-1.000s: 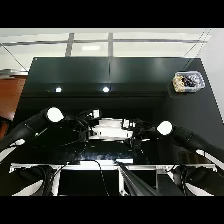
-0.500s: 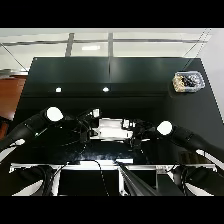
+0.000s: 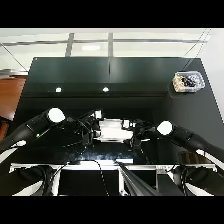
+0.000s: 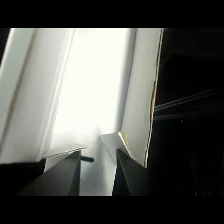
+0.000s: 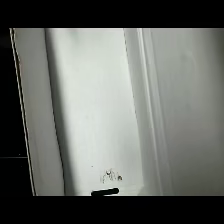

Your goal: Fold the box and place the chain.

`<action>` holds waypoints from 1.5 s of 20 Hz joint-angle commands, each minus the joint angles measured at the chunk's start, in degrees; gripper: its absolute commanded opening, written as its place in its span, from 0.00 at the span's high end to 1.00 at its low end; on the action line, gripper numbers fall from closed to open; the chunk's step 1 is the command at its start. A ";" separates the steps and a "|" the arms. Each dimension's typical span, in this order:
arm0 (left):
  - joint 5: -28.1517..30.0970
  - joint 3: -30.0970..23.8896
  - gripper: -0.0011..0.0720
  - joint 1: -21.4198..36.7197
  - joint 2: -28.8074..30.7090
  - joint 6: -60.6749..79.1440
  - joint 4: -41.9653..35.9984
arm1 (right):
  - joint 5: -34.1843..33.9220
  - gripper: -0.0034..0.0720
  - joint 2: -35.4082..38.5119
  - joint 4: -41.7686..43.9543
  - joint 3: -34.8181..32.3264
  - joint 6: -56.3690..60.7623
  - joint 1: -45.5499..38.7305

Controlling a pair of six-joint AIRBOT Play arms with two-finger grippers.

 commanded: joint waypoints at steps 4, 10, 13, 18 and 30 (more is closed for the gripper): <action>3.15 0.02 0.62 -0.70 -0.02 -0.09 -2.01 | -0.13 0.40 -0.02 0.07 -0.02 0.04 0.04; 3.15 0.02 0.61 -0.70 -0.02 -0.07 -1.90 | -0.13 0.40 -0.02 0.09 -0.04 0.04 0.04; 3.08 0.00 0.60 -0.72 -0.02 -0.07 -1.90 | -0.13 0.40 -0.02 0.09 -0.04 0.04 0.04; 2.95 0.02 0.53 -0.70 -0.02 -0.07 -1.75 | -0.13 0.40 -0.02 0.07 -0.04 0.04 0.04; -5.97 1.66 0.95 14.14 15.04 -25.44 12.94 | -0.13 0.40 -0.02 0.09 -0.04 0.04 0.04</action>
